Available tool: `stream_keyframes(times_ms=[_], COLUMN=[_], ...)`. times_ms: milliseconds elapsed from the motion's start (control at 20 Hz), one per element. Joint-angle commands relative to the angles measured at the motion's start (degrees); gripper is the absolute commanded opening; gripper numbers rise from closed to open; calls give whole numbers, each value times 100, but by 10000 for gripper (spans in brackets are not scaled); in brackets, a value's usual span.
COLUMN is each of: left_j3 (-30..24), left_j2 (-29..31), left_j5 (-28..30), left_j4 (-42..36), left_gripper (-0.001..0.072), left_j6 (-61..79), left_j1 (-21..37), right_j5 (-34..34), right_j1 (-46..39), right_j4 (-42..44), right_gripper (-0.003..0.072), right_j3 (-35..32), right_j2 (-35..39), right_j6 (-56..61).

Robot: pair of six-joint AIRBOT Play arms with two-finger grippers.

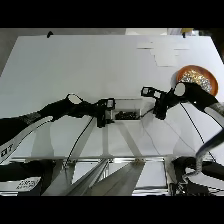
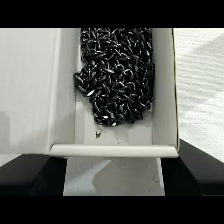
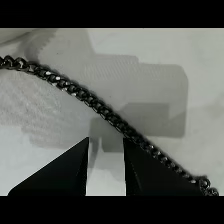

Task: Fold the box and place the chain.

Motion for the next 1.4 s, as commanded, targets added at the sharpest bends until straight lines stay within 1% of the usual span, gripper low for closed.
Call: stream_keyframes(times_ms=[0, 50, 100, 250, 350, 450, 700, 950, 1100, 1150, 1300, 1350], left_j3=[-2, -2, -2, -2, -2, -2, -2, -2, -2, -2, -2, -2], left_j2=[-2, -2, -2, -2, -2, -2, -2, -2, -2, -2, -2, -2], left_j5=[0, 0, 0, 0, 0, 0, 2, -2, -2, 0, 0, 0], left_j4=[2, 2, 2, 2, 2, 4, 2, 2, 2, 2, 2, 0], left_gripper=[271, 271, 271, 271, 271, 271, 271, 271, 271, 271, 271, 271], left_j6=[2, 2, 2, 2, 2, 4, 2, 2, 2, 2, 2, 2], left_j1=[2, 2, 2, 2, 2, 2, 2, 2, 2, 2, 2, 2], right_j5=[-280, -293, -267, -251, -269, -297, -337, -879, -931, -929, -739, -643], right_j1=[149, 155, 153, 153, 151, 153, 153, 153, 153, 153, 153, 153], right_j4=[0, 2, -4, -7, -9, -2, -9, -28, -28, -31, -33, -46], right_gripper=[216, 214, 184, 180, 183, 320, 318, 308, 291, 283, 70, 16], right_j3=[-44, -44, -44, -44, -44, -46, -46, -46, -46, -46, -46, -46], right_j2=[-160, -155, -120, 278, 562, 557, 345, 173, -2, -59, -90, -90], right_j6=[-31, -13, -13, -66, -422, -492, -887, -931, -931, -931, -929, -927])
